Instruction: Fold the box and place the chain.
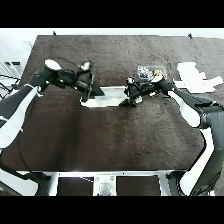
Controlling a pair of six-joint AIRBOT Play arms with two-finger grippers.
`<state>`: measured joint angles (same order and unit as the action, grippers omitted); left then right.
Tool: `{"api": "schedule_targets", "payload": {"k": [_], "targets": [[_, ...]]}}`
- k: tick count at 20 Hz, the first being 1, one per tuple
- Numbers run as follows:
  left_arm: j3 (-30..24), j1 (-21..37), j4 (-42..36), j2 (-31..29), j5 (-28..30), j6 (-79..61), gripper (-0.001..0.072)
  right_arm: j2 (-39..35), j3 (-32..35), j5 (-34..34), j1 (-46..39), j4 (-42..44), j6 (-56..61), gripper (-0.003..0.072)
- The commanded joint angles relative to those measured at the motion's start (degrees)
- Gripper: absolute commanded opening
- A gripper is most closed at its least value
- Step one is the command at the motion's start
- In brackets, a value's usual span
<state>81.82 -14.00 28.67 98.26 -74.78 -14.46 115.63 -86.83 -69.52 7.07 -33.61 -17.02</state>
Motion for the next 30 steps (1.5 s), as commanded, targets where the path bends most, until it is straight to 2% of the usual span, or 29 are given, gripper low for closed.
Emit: {"api": "schedule_targets", "payload": {"k": [1, 5, 8, 11, 16, 22, 30], "targets": [[-5.09, -3.48, 2.54, -0.76, 9.73, -0.2, 0.0016, 0.02, 0.0, 0.0, -0.02, 0.0, 0.0, 0.0475], [-5.64, -2.32, 0.79, -0.63, 12.7, 5.44, 0.0016, 0.02, 0.0, 0.0, -0.02, 0.02, 0.0, 0.0475], [-4.83, -1.73, -0.63, -0.63, 19.78, 5.33, 0.0017, 0.02, 0.02, 0.0, -0.02, 0.02, 0.0, 0.0475], [-0.92, -1.73, -0.98, 0.74, 24.92, 4.94, 0.0017, 0.02, 0.0, 0.0, -0.02, 0.02, 0.0, 0.0475], [5.6, -1.73, -1.03, 6.86, 25.9, 6.25, 0.0018, 0.02, 0.0, 0.0, -0.02, 0.02, 0.0, 0.0475], [5.9, -1.75, 1.84, 10.71, 28.85, 8.04, 0.0018, 0.02, 0.0, 0.0, -0.02, 0.02, 0.0, 0.0475], [5.9, -1.79, 2.25, 11.72, 26.99, 8.02, 0.0018, 0.02, 0.0, 0.0, -0.02, 0.02, 0.0, 0.0475]]}}
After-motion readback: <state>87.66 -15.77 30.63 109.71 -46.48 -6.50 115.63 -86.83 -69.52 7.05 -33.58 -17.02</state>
